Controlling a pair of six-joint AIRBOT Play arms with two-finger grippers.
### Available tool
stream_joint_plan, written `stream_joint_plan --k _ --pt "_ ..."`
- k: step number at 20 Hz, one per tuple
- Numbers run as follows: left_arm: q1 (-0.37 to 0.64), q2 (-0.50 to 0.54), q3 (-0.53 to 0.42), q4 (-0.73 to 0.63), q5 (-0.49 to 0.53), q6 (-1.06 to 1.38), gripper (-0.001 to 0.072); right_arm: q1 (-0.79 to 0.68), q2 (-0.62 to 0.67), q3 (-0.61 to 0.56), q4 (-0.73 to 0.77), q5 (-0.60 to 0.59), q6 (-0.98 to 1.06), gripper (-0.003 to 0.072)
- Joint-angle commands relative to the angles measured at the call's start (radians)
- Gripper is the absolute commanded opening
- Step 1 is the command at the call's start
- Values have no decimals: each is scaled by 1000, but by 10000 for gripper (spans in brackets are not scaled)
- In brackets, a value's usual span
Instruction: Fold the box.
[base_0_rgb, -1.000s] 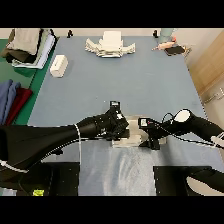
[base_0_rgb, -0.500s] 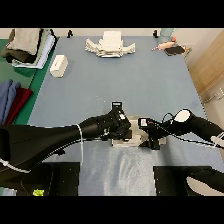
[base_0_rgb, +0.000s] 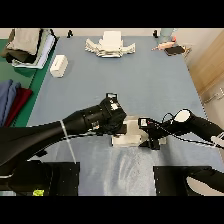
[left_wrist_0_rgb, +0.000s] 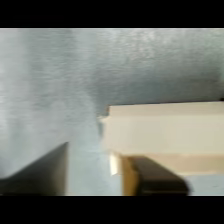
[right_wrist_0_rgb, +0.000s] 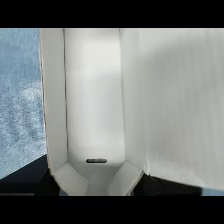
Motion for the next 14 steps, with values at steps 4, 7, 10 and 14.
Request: stream_joint_plan --k 4,7,10,14 --pt "58 177 3 38 -110 139 285 -1 1 0 0 0 0 521" --pt "85 191 -2 101 -87 319 18 0 1 0 0 0 0 521" --pt "233 252 -113 -97 17 819 17 0 1 0 0 0 0 521" --pt "362 390 -395 -199 330 1428 19 -1 1 0 0 0 0 521"
